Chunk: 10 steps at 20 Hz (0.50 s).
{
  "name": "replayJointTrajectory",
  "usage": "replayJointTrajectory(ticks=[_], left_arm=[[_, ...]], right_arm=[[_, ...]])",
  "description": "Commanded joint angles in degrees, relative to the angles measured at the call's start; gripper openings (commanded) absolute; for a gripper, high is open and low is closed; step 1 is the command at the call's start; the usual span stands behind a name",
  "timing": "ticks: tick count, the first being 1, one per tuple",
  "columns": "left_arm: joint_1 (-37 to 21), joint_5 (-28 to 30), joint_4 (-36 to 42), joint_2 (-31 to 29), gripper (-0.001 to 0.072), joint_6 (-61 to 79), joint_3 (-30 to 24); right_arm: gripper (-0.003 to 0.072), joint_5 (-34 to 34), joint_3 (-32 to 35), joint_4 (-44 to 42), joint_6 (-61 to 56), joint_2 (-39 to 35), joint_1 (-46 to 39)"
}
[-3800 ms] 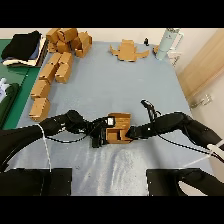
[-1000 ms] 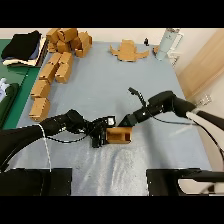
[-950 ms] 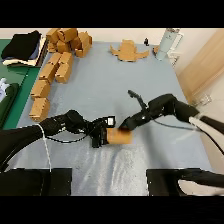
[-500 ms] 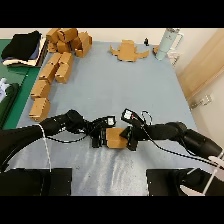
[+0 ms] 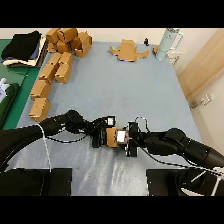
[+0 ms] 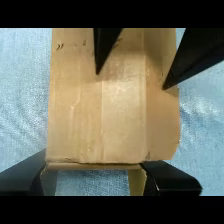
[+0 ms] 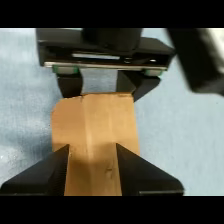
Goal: Fold the box.
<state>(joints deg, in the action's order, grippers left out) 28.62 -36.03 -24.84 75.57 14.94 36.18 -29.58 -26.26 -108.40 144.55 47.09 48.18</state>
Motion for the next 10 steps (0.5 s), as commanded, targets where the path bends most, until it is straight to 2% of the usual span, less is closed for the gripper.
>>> replayJointTrajectory(ticks=[1, 5, 6, 7, 10], left_arm=[[-0.02, 0.02, -0.02, 0.04, 0.0476, 0.02, 0.07], [-0.02, 0.02, -0.02, 0.04, 0.0475, 0.02, 0.07], [-0.02, 0.02, -0.02, 0.04, 0.0476, 0.02, 0.07], [-0.02, 0.02, -0.02, 0.04, 0.0475, 0.02, 0.07], [-0.02, 0.02, -0.02, 0.04, 0.0475, 0.02, 0.07]], right_arm=[[0.0481, 0.17, 0.02, 2.95, 1.95, 1.66, 1.25], [0.0481, 0.15, 0.02, 4.26, 2.08, 2.08, 1.22], [0.0523, 0.17, 0.02, 5.11, 2.08, 2.4, 1.22], [0.0607, 0.22, 0.02, 5.53, 2.08, 2.86, 1.2], [0.0604, 0.94, 0.02, 5.79, 2.08, 3.39, 1.2]])
